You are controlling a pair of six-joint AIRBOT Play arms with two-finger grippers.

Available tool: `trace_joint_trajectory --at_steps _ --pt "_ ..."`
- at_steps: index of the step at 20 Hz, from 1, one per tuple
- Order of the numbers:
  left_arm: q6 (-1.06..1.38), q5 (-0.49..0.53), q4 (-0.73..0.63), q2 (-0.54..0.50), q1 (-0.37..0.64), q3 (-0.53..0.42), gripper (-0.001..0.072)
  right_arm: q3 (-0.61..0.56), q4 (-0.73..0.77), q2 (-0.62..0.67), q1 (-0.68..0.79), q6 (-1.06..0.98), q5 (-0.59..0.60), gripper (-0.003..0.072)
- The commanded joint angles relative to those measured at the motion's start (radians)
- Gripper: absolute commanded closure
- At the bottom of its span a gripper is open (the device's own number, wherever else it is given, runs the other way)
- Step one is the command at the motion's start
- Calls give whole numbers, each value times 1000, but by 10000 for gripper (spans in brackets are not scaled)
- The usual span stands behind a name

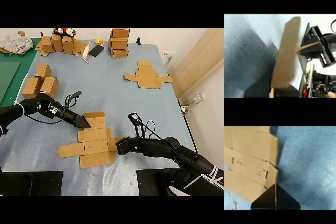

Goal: Fold the box.

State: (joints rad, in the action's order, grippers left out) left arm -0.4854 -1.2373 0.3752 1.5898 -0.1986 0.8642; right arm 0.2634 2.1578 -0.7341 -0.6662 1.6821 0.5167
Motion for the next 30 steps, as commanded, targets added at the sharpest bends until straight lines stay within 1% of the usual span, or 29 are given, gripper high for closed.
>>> trace_joint_trajectory --at_steps 1,4,5,6,7,9,12,15,17,19,21,26,30 --pt "35 -5 -8 1 -2 1 697 -1 0 0 -1 0 -1 683" --pt "80 -35 -9 2 -1 1 697 -1 0 0 -1 0 -2 676" --pt "82 -33 -16 2 -1 2 697 0 0 0 0 0 -4 569" --pt "82 -35 -30 2 -2 8 697 0 -1 1 0 0 -3 355" --pt "102 -32 -48 -3 -8 16 698 2 -8 2 9 -1 -3 275" --pt "165 14 -73 -22 -29 35 698 10 -15 11 58 -61 -2 277" --pt "237 148 -61 -90 -84 39 698 57 -43 43 160 -98 0 277" --pt "396 240 -66 -179 -145 13 698 119 -76 76 289 -97 5 277" --pt "530 301 -113 -241 -183 -27 699 149 -86 83 350 -97 12 277" --pt "667 323 -184 -291 -215 -77 698 159 -86 83 377 -97 14 277" --pt "760 321 -218 -314 -241 -117 698 159 -87 80 376 -97 14 277" --pt "899 330 -247 -306 -257 -197 698 159 -87 66 376 -97 14 278" --pt "935 341 -252 -304 -256 -226 698 159 -87 66 376 -97 14 277"
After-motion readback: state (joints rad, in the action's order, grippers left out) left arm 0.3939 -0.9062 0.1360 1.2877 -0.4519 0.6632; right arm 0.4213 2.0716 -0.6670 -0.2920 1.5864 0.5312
